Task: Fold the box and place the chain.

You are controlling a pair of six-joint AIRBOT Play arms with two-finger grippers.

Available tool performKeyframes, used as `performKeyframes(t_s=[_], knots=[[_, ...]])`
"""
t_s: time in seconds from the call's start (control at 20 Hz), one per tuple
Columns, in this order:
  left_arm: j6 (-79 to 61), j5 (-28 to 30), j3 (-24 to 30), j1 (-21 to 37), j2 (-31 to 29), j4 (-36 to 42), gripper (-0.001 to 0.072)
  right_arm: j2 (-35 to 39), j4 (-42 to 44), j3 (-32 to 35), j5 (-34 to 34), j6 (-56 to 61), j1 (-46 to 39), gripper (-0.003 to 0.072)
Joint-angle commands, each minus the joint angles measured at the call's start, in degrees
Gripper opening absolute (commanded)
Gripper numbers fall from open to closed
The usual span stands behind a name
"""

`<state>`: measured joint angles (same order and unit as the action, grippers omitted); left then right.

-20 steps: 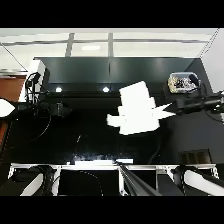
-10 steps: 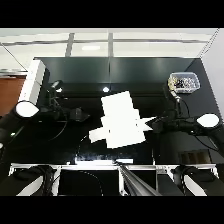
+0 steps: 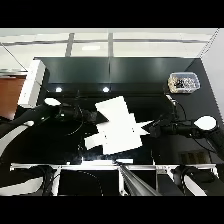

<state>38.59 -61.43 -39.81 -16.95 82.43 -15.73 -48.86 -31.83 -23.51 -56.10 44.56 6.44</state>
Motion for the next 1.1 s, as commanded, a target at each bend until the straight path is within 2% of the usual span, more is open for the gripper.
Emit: performKeyframes(t_s=[0.0,0.05,0.1,0.15,0.25,0.3,0.35,0.4,0.45,0.5,0.65,0.75,0.8,0.9,0.95,1.0,1.05], knots=[[-7.34,-7.21,-2.62,-1.27,4.28,-0.33,0.0601,0.04,0.31,0.00,-0.46,0.17,0.11,0.0011],[-7.63,-7.82,-2.97,-1.05,4.28,-2.75,0.0559,0.04,0.31,0.00,-0.44,0.17,0.11,0.0011],[-7.80,-8.44,-3.17,-0.68,4.26,-5.18,0.0557,0.04,0.28,0.00,-0.42,0.17,0.11,0.0011],[-8.07,-8.76,-3.15,-0.39,4.28,-6.64,0.0473,0.04,0.31,0.00,-0.46,0.20,0.11,0.0011],[-10.54,-8.70,-3.37,-0.44,4.28,-6.51,0.0174,0.04,0.24,0.00,-0.68,0.20,0.11,0.0011],[-11.87,-8.85,-3.78,-0.46,4.26,-6.10,0.0105,0.04,0.22,0.00,-0.68,0.20,0.11,0.0012],[-12.48,-9.29,-4.20,-0.46,4.26,-6.08,0.0105,0.04,0.22,0.00,-0.63,0.20,0.09,0.0012],[-12.94,-9.68,-4.61,-0.44,4.26,-6.25,0.0053,0.04,0.13,-0.15,-0.63,0.20,0.02,0.0031],[-13.25,-9.94,-5.18,-0.44,4.26,-6.56,0.0030,0.04,-0.68,-0.81,-0.74,0.20,-0.24,0.0298],[-14.16,-10.71,-5.81,-0.44,4.22,-6.58,0.0029,0.04,-2.80,-2.25,-1.66,0.13,-0.74,0.0639],[-15.04,-14.80,-8.44,-1.05,2.95,-10.40,0.0024,0.07,-16.83,-9.75,-3.69,-1.01,-1.46,0.0654],[-15.02,-14.08,-8.92,-4.22,-1.07,-14.12,0.0021,0.11,-22.49,-13.75,-8.07,-7.21,-1.31,0.0654],[-15.30,-10.58,-8.61,-6.84,-3.87,-16.70,0.0022,0.11,-22.53,-14.36,-10.38,-10.86,-1.29,0.0653],[-19.69,2.19,-6.58,-12.76,-9.84,-23.08,0.0024,0.11,-22.23,-13.99,-11.37,-14.40,-0.26,0.0654],[-22.38,9.40,-4.57,-14.88,-11.80,-23.69,0.0026,0.11,-22.21,-13.73,-10.67,-14.43,0.72,0.0653],[-25.35,15.23,-2.64,-16.17,-12.33,-24.02,0.0030,0.11,-22.23,-13.44,-9.84,-14.67,1.81,0.0653],[-28.46,18.32,-1.66,-16.57,-11.96,-24.87,0.0030,0.09,-22.23,-13.14,-9.22,-15.98,3.17,0.0653]])
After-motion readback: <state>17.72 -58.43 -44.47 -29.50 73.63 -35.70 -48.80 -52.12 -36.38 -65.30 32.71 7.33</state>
